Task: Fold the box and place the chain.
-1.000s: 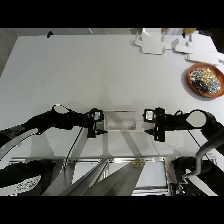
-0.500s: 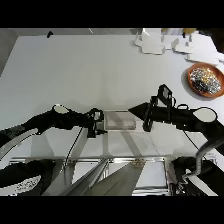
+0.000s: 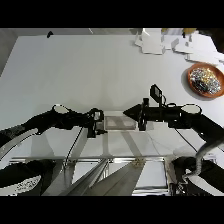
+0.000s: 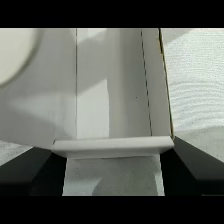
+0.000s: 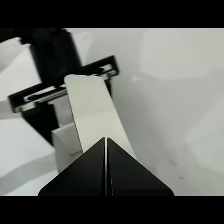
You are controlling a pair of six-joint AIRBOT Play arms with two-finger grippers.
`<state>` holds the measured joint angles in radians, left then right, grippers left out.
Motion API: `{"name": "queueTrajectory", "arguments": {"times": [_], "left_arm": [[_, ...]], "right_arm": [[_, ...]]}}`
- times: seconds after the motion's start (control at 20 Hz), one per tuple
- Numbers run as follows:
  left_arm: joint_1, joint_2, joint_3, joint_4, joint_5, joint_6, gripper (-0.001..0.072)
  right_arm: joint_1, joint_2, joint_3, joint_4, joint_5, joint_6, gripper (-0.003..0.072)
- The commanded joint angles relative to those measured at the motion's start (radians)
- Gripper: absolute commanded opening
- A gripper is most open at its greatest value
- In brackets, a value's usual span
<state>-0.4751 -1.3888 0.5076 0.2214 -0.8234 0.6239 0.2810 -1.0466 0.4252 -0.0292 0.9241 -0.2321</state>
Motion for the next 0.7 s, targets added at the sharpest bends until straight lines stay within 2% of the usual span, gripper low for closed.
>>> {"name": "queueTrajectory", "arguments": {"times": [0.0, 0.1, 0.25, 0.35, 0.5, 0.55, 0.65], "left_arm": [[0.0, 0.0, 0.001, 0.0, 0.0, 0.0, 0.0256], [0.0, 0.0, 0.001, 0.0, 0.0, 0.0, 0.0256], [0.0, 0.0, 0.001, 0.0, 0.0, 0.0, 0.0256], [0.0, 0.0, 0.001, 0.0, 0.0, 0.0, 0.0256], [0.0, 0.0, 0.001, 0.0, -0.002, 0.0, 0.0256], [0.0, 0.0, 0.001, 0.0, -0.002, 0.0, 0.0256], [0.0, 0.0, 0.001, 0.0, -0.003, 0.0, 0.0256]], "right_arm": [[0.0, -0.008, 0.004, 0.024, -0.013, -0.03, 0.0016], [0.0, -0.005, 0.013, 0.07, 0.13, -0.087, 0.0016], [0.001, 0.029, 0.017, -0.011, 0.179, -0.09, 0.0016], [0.009, 0.065, 0.017, -0.12, 0.176, -0.077, 0.0016], [0.082, 0.078, 0.017, -0.378, 0.01, 0.12, 0.0016], [0.11, 0.076, 0.017, -0.424, -0.087, 0.196, 0.0016], [0.155, 0.073, 0.017, -0.418, -0.311, 0.287, 0.0016]]}}
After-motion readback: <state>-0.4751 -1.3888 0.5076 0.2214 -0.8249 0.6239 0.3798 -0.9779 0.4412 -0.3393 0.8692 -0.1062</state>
